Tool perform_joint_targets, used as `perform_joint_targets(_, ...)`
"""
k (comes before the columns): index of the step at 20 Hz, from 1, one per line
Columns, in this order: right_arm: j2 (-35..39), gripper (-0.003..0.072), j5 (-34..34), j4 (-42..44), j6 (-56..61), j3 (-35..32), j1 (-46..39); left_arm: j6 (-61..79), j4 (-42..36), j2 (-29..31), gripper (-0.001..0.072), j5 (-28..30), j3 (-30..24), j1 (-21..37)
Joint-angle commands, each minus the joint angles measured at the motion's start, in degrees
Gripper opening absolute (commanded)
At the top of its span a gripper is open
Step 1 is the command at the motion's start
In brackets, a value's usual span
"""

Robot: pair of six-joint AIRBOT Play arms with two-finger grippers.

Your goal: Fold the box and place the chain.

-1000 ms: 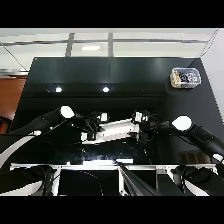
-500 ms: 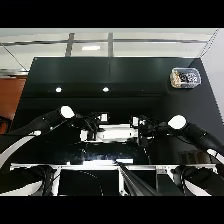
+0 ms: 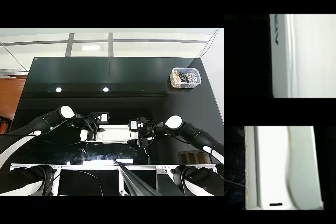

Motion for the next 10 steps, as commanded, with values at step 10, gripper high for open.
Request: perform_joint_targets(10, -2.5, 0.0607, -2.1, -0.2, -1.7, -0.1, 0.7, 0.0, 0.0, 0.0, 0.0026, 0.0, 0.0, 0.0)
